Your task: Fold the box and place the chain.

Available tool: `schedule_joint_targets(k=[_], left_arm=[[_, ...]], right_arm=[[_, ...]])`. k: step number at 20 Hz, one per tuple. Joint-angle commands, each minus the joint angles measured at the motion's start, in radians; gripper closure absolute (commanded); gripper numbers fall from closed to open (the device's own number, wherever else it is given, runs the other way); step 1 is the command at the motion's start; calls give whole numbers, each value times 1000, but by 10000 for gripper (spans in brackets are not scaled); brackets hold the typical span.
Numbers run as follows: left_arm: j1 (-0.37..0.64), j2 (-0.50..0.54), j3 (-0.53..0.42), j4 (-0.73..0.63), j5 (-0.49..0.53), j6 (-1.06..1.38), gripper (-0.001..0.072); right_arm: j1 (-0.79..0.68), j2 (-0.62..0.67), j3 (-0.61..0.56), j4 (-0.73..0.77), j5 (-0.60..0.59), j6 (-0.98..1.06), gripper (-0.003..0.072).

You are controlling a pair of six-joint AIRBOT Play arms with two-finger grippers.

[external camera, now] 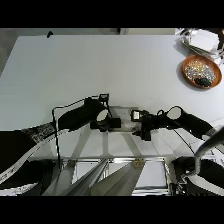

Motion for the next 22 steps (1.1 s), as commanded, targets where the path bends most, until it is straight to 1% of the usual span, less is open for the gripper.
schedule_joint_targets(k=[1,3,4,5,6,7,8,9,10,12,13,15,16,17,18,19,20,22], left_arm=[[-2,-7,0,-10,33,-16,704],[-2,-8,0,-10,33,-16,704],[-2,-7,0,-10,33,-16,688],[-2,-7,0,-10,33,-16,627],[-2,-7,0,-10,33,-16,528],[-2,-7,0,-13,33,-16,386],[-2,-7,0,-13,33,-16,352],[-2,-7,0,-13,33,-16,366],[-2,-7,0,-13,33,-16,410],[-2,-7,0,-13,33,-16,690],[-2,-7,0,-15,33,-16,704],[-2,-7,0,-18,33,-16,704],[-2,-6,0,-18,33,-16,692],[-2,-6,0,-19,29,-16,631],[-2,-3,0,-21,24,-16,526],[-2,4,0,-20,21,-14,392],[2,17,0,-20,22,-11,352],[20,57,0,-16,24,-7,352]], right_arm=[[0,0,0,0,-1,0,411],[0,0,0,0,-1,0,411],[0,0,0,0,-1,0,411],[0,0,0,0,-1,0,411],[0,0,0,0,-1,0,411],[0,0,0,0,-1,0,411],[0,0,0,1,-1,0,411],[0,0,0,0,-1,0,411],[0,0,0,0,-1,0,411],[0,0,0,0,-1,0,411],[0,0,0,0,-1,0,411],[0,0,0,0,-1,0,411],[0,0,0,0,-1,0,411],[0,0,0,0,-1,0,411],[0,0,0,0,-1,0,411],[0,0,0,0,-1,0,412],[0,0,0,0,-1,0,411],[0,0,0,1,-1,0,411]])
